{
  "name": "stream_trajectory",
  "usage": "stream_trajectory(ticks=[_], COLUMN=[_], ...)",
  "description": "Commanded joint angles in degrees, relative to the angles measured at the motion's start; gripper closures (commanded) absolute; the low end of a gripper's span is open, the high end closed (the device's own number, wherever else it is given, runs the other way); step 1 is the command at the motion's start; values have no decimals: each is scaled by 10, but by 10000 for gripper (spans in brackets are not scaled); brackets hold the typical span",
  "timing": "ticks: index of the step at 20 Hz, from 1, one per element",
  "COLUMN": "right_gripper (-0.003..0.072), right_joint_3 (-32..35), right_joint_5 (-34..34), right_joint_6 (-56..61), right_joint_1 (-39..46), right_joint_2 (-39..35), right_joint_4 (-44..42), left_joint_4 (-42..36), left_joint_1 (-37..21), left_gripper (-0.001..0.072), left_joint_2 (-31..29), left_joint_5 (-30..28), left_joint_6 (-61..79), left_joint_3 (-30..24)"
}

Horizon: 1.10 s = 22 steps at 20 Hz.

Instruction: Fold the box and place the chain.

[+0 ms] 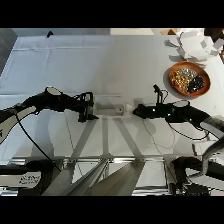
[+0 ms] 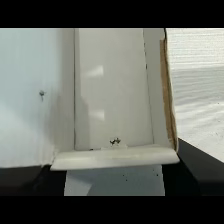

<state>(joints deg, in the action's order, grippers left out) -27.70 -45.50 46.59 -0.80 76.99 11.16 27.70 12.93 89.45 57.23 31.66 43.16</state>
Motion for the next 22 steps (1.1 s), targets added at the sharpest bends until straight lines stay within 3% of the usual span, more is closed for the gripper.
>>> stream_trajectory(ticks=[1, 5, 6, 8, 9, 13, 15, 17, 22], right_gripper=[683, 674, 637, 456, 415, 384, 313, 126, 100], right_joint_3=[0, 0, 0, 0, 0, 0, 0, 0, 0], right_joint_5=[-38, -56, -57, -54, -54, -49, -40, -29, -4], right_joint_6=[-39, -63, -66, -75, -89, -109, -109, -109, -109], right_joint_1=[5, 4, 4, -1, -6, -32, -42, -48, -74], right_joint_2=[-6, -8, -8, -8, -8, -8, -8, -8, -8], right_joint_4=[-79, -110, -110, -110, -110, -110, -110, -110, -111], left_joint_4=[0, 0, 0, 0, 0, 0, 0, 0, 0], left_joint_1=[0, 0, 0, 0, 0, 0, 0, 0, 0], left_gripper=[380, 380, 380, 380, 380, 380, 380, 380, 380], left_joint_2=[0, 0, 0, 0, 0, 0, 0, 0, 0], left_joint_5=[0, 0, 0, 0, 0, 0, 0, 0, 0], left_joint_6=[0, 0, 0, 0, 0, 0, 0, 0, 0], left_joint_3=[0, 0, 0, 0, 0, 0, 0, 0, 0])
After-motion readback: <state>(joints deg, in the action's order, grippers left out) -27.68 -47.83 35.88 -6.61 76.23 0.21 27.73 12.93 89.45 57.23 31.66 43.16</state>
